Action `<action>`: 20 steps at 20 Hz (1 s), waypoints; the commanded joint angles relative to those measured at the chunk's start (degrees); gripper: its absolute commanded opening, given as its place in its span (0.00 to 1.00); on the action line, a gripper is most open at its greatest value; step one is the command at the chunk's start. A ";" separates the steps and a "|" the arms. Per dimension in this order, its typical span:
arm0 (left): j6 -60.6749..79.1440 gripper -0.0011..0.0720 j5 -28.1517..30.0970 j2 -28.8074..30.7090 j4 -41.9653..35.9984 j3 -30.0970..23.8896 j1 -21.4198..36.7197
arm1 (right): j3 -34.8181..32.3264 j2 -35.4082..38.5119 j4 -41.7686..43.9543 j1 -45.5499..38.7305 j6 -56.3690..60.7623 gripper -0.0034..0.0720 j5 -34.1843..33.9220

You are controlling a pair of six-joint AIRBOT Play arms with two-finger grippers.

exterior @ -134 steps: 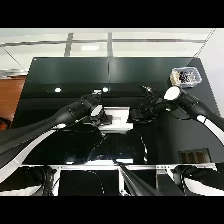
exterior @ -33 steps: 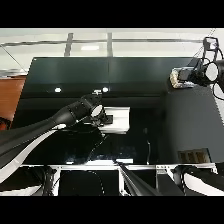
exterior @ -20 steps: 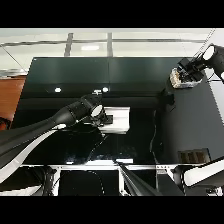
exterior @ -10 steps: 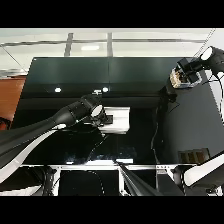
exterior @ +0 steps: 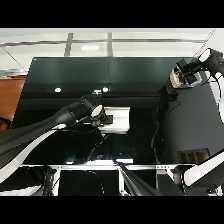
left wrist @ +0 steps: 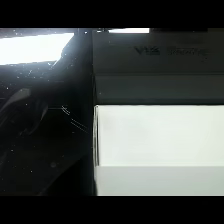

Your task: Fold the box and place the chain.

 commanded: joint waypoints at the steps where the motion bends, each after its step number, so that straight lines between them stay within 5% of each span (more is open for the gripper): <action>1: 0.02 0.06 0.07 0.02 -0.22 -0.02 0.00 | 0.04 -0.66 0.17 -0.04 -1.33 0.50 -0.26; 4: 0.02 0.06 0.02 0.02 -0.20 -0.02 0.00 | 0.04 -0.66 1.16 -0.09 -5.62 0.07 -0.46; 11: 0.02 0.06 0.02 0.02 -0.20 -0.02 0.00 | 0.07 6.32 3.85 -2.40 -28.94 0.07 5.77; 20: 0.02 0.06 -0.02 0.02 -0.22 -0.02 0.00 | 0.07 30.21 8.39 -5.40 -42.38 0.07 10.60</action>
